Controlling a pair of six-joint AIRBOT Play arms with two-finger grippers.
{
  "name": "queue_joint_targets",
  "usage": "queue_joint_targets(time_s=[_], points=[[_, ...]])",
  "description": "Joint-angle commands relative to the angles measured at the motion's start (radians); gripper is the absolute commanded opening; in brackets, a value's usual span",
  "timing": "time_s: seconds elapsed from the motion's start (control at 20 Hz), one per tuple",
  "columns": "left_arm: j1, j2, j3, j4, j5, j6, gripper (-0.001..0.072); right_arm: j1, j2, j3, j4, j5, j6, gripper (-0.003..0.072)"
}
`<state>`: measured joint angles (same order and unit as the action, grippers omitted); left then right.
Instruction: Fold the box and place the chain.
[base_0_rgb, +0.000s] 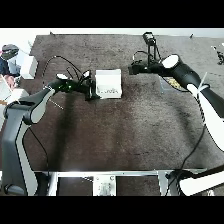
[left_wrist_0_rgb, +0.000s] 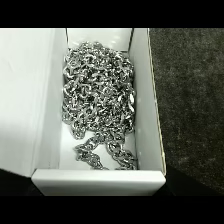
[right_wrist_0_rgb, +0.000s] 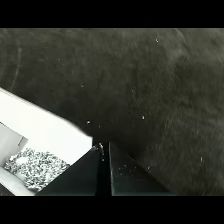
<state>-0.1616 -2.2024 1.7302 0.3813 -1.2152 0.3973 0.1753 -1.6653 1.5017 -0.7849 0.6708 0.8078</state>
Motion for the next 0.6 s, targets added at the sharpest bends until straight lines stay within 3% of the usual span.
queue_joint_targets(time_s=[0.0, 0.25, 0.55], points=[[0.0, 0.001, 0.0, 0.0, 0.0, 0.0, 0.0483, -0.075, -0.13, 0.148, 0.188, 0.166, -0.216, 0.006], [0.0, 0.001, 0.0, 0.0, 0.0, 0.0, 0.0483, -0.098, -0.306, 0.308, 0.346, 0.322, -0.364, 0.0057], [0.0, 0.001, 0.0, 0.0, 0.0, 0.0, 0.0483, -0.096, -0.388, 0.358, 0.421, 0.462, -0.499, 0.004]])
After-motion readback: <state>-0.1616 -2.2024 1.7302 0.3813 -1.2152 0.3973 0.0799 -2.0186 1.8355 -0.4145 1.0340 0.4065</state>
